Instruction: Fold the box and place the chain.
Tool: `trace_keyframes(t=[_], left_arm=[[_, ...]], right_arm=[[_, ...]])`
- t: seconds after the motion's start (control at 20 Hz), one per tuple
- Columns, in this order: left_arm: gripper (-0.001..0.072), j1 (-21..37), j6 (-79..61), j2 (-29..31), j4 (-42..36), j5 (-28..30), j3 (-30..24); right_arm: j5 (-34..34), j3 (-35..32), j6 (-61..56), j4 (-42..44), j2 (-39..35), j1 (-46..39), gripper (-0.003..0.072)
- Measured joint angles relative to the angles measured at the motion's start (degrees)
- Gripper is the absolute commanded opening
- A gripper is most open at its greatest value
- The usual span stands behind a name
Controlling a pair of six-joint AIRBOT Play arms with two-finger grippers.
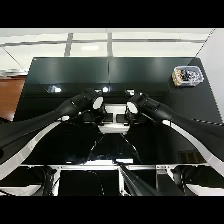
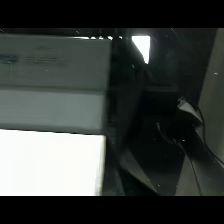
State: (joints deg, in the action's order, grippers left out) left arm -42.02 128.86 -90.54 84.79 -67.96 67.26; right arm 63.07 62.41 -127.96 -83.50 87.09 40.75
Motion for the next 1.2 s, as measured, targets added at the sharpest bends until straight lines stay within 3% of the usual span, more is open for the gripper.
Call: trace_keyframes(t=[0.25, 0.3, 0.35, 0.45, 0.5, 0.55, 0.6, 0.8, 1.0, 1.2], left_arm=[[0.003, 0.0, 0.1, 0.0, 0.0, 0.2, 0.0], [0.003, 0.0, 0.1, 0.0, 0.0, 0.3, 0.0], [0.003, 0.0, 0.2, 0.0, 0.0, 0.3, 0.0], [0.003, 0.0, 0.3, 0.0, -0.3, 0.5, 0.0], [0.003, 0.0, 0.3, 0.0, -0.3, 0.5, 0.0], [0.003, 0.0, 0.3, 0.0, -0.3, 0.5, 0.0], [0.003, 0.0, 0.3, 0.0, -0.2, 0.5, 0.0], [0.003, 0.0, 0.1, 0.0, -0.2, 0.3, 0.0], [0.003, 0.0, 0.2, 0.0, -0.2, 0.3, 0.0], [0.003, 0.0, 0.2, 0.0, -0.2, 0.3, 0.0]], right_arm=[[0.2, 0.6, 0.0, 0.6, -0.2, 0.0, 0.019], [0.1, 0.6, 0.0, 0.6, -0.2, 0.0, 0.0157], [0.0, 0.7, 0.1, 0.8, -0.2, 0.0, 0.0019], [-0.2, 0.7, 0.0, 1.1, -0.2, 0.0, 0.0019], [-0.2, 0.7, 0.0, 1.1, -0.2, 0.0, 0.0022], [-0.2, 0.7, 0.1, 1.2, -0.2, 0.0, 0.0082], [-0.1, 0.7, 0.1, 1.3, -0.3, 0.0, 0.0265], [1.0, 0.8, 0.9, 1.0, -2.2, -0.1, 0.0269], [5.1, 1.5, 5.0, 0.4, -9.5, -0.2, 0.0269], [11.0, 1.7, 7.8, -9.2, -19.7, -3.3, 0.0269]])
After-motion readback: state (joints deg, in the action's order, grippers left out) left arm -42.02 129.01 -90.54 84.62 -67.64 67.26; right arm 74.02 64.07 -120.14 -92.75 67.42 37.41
